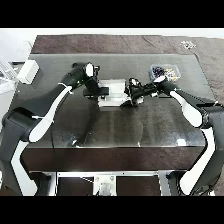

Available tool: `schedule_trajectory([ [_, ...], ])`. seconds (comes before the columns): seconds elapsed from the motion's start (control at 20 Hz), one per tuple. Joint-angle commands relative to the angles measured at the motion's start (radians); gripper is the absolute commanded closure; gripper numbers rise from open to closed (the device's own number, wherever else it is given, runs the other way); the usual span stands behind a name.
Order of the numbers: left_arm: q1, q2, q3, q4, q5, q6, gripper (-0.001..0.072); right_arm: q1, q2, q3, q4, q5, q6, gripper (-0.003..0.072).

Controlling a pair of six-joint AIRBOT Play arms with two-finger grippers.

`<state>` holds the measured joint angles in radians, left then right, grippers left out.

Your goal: Fold the box and place the chain.

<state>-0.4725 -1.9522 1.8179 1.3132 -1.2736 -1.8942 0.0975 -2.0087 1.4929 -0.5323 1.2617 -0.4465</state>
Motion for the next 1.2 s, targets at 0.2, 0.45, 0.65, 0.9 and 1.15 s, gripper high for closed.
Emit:
schedule_trajectory([
  [0.2,-0.009,-0.044,0.075,0.051,-0.038,-0.021,0.0471,0.000,0.000,0.000,0.000,0.000,0.000,0.0103],
  [0.45,-0.016,-0.085,0.117,0.057,-0.091,-0.027,0.0471,0.000,0.000,0.000,0.000,0.000,0.000,0.0103],
  [0.65,-0.030,-0.116,0.153,0.076,-0.116,-0.027,0.0473,0.000,0.000,0.000,0.000,0.000,0.000,0.0104],
  [0.9,-0.030,-0.124,0.153,0.082,-0.117,-0.009,0.0688,0.000,0.000,0.000,0.000,0.000,0.000,0.0103],
  [1.15,-0.029,-0.121,0.155,0.072,-0.110,0.003,0.0559,0.000,0.000,0.000,0.000,0.000,0.000,0.0103],
])
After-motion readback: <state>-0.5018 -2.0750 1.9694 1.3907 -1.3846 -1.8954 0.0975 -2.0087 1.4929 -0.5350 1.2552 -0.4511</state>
